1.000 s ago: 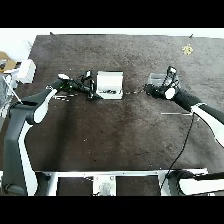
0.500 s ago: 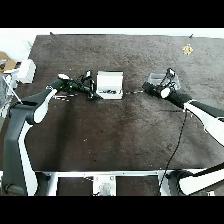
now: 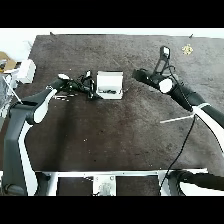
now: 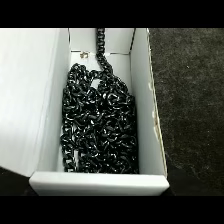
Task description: Fold the box and place the chain.
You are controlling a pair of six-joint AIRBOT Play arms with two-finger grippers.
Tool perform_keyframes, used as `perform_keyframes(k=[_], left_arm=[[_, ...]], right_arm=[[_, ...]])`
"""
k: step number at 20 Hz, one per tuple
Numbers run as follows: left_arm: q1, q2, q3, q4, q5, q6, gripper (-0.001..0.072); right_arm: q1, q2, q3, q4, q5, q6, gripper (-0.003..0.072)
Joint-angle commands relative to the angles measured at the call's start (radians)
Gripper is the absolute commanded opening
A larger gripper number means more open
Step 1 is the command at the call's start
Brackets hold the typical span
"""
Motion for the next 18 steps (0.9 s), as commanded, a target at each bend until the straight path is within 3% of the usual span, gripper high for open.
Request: perform_keyframes(k=[1, 7, 8, 9, 10, 13, 14, 16, 18], left_arm=[[0.0, 0.0, 0.001, 0.0, 0.0, 0.0, 0.0226], [0.0, 0.0, 0.001, 0.0, 0.0, 0.0, 0.0226], [0.0, 0.0, 0.001, 0.0, 0.0, 0.0, 0.0226], [0.0, 0.0, 0.001, 0.0, 0.0, 0.0, 0.0225], [0.0, 0.0, 0.001, 0.0, 0.0, 0.0, 0.0225], [0.0, 0.0, 0.001, 0.0, 0.0, 0.0, 0.0226], [0.0, 0.0, 0.001, 0.0, 0.0, 0.0, 0.0226], [0.0, 0.0, 0.001, 0.0, 0.0, 0.0, 0.0225], [0.0, 0.0, 0.001, 0.0, 0.0, 0.0, 0.0226]], right_arm=[[0.122, 0.058, 0.055, -0.019, -0.036, -0.032, 0.0003], [0.22, -0.068, 0.097, -0.028, -0.039, -0.028, 0.0004], [0.224, -0.097, 0.097, -0.028, -0.022, -0.028, 0.0164], [0.221, -0.127, 0.097, -0.029, -0.005, -0.028, 0.0485], [0.21, -0.142, 0.097, -0.029, 0.013, -0.029, 0.0409], [0.159, -0.122, 0.1, -0.067, 0.025, -0.076, 0.0373], [0.137, -0.107, 0.108, -0.066, 0.035, -0.105, 0.026], [0.082, -0.097, 0.153, -0.066, 0.109, -0.154, 0.0255], [0.017, -0.098, 0.211, -0.064, 0.191, -0.222, 0.0155]])
